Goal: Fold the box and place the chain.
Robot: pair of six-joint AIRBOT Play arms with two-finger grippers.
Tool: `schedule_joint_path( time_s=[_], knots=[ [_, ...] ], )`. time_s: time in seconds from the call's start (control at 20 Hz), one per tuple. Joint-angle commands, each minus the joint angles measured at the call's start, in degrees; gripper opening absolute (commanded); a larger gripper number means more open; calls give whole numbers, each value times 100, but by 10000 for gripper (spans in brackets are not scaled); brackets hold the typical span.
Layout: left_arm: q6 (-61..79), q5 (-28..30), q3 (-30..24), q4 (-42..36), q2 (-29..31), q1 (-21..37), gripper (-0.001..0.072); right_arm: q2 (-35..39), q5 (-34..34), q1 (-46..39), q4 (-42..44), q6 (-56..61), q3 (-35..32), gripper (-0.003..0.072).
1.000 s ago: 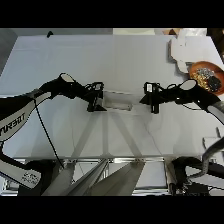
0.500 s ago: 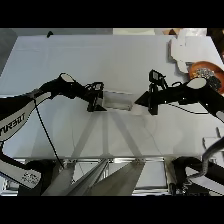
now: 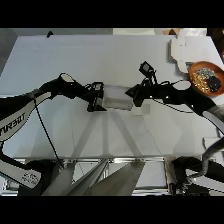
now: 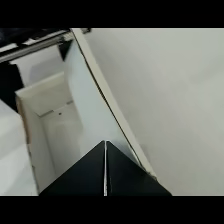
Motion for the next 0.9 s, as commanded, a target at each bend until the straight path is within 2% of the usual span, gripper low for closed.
schedule_joint_path(
  time_s=[0.0,0.25,0.5,0.65,0.85],
  knots=[
    [13,0,0,2,-2,4,335,-566,-319,42,376,-7,4,5],
    [13,0,0,2,-2,2,335,-461,317,42,839,-350,7,6],
    [13,0,0,2,-2,2,335,350,791,-153,662,-420,7,7],
    [13,0,0,2,-2,2,335,1084,1143,-446,-286,-417,4,8],
    [13,0,0,2,-2,2,335,1552,1329,-555,-2551,-61,2,21]
  ],
)
